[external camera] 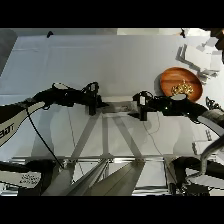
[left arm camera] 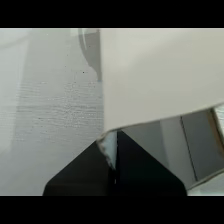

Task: Fold the box and place the chain.

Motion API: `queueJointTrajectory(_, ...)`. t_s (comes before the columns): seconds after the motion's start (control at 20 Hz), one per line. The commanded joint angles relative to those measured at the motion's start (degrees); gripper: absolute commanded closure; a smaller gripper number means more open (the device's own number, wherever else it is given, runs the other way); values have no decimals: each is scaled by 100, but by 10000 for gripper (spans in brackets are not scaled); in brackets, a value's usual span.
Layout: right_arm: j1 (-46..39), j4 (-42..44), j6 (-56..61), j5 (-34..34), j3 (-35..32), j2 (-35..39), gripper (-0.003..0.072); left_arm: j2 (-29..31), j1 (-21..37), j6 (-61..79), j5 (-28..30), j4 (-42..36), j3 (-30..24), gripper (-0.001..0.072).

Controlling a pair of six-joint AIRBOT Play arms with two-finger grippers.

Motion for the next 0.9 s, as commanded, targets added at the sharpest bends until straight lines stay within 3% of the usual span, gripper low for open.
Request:
queueJointTrajectory(0.0,-9,-240,-22,173,50,-136,33,-2,2,0,0,0,7,701)
queueJointTrajectory(0.25,-4,-238,-22,208,50,-487,33,-2,2,0,0,0,7,701)
queueJointTrajectory(0.85,243,96,302,267,50,-492,34,-2,2,0,0,0,7,701)
